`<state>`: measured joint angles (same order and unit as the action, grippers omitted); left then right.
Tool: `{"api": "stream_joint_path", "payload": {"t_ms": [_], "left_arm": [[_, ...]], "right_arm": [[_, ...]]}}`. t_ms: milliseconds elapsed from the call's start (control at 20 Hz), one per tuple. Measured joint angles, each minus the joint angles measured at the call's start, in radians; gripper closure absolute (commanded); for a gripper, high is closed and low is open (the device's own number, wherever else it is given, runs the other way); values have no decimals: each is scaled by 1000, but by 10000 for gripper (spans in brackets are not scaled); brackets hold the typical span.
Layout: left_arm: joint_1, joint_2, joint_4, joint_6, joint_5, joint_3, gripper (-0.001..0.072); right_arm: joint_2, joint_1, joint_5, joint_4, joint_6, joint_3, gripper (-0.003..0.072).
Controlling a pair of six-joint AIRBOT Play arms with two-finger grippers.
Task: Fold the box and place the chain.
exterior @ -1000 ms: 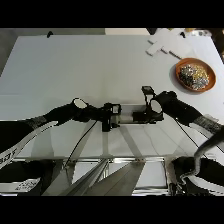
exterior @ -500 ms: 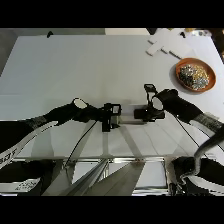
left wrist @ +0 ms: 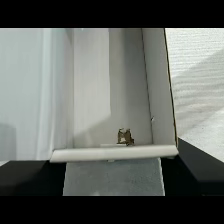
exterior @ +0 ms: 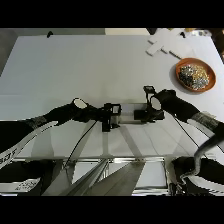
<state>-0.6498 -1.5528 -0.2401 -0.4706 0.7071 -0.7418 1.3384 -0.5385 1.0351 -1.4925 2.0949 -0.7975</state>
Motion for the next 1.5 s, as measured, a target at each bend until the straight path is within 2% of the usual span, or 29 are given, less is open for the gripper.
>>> {"api": "stream_joint_path", "payload": {"t_ms": [50, 100, 150, 300, 350, 400, 450, 650, 700, 850, 900, 1150, 1250, 1500], "left_arm": [[0, 0, 0, 0, 0, 0, 698], [0, 0, 0, 0, 0, 0, 698], [0, 0, 0, 0, 0, 0, 698], [0, 0, 0, 0, 0, 0, 698], [0, 0, 0, 0, 0, 0, 698], [0, 0, 0, 0, 0, 0, 698], [0, 0, 0, 0, 0, 0, 698], [0, 0, 0, 0, 1, 0, 698], [0, 0, 0, -1, 0, 0, 698], [0, 0, 0, -1, 0, 0, 698], [0, 0, 0, -1, 0, 0, 698], [0, 0, 0, -1, 0, 0, 698], [0, 0, 0, -1, 0, 0, 698], [0, 0, 0, -1, 0, 0, 698]], "right_arm": [[5, 0, 0, 0, 0, 0, 542], [10, 0, 0, 1, 0, -2, 635], [14, 0, 1, 3, 0, -2, 672], [22, 0, 5, 2, 0, -2, 670], [24, 0, 6, 1, 0, -2, 628], [24, 0, 6, 1, 0, -2, 500], [24, 0, 10, -3, 0, -2, 419], [5, 0, 2, -3, -24, 0, 417], [-9, 0, 3, 2, -42, 1, 393], [-75, 0, 61, 3, -113, -4, 168], [-98, 0, 69, 3, -138, -10, 152], [-200, 6, 172, -12, -272, -131, 169], [-215, 37, 198, -53, -314, -222, 302], [-161, 283, 193, -143, -421, -456, 311]]}}
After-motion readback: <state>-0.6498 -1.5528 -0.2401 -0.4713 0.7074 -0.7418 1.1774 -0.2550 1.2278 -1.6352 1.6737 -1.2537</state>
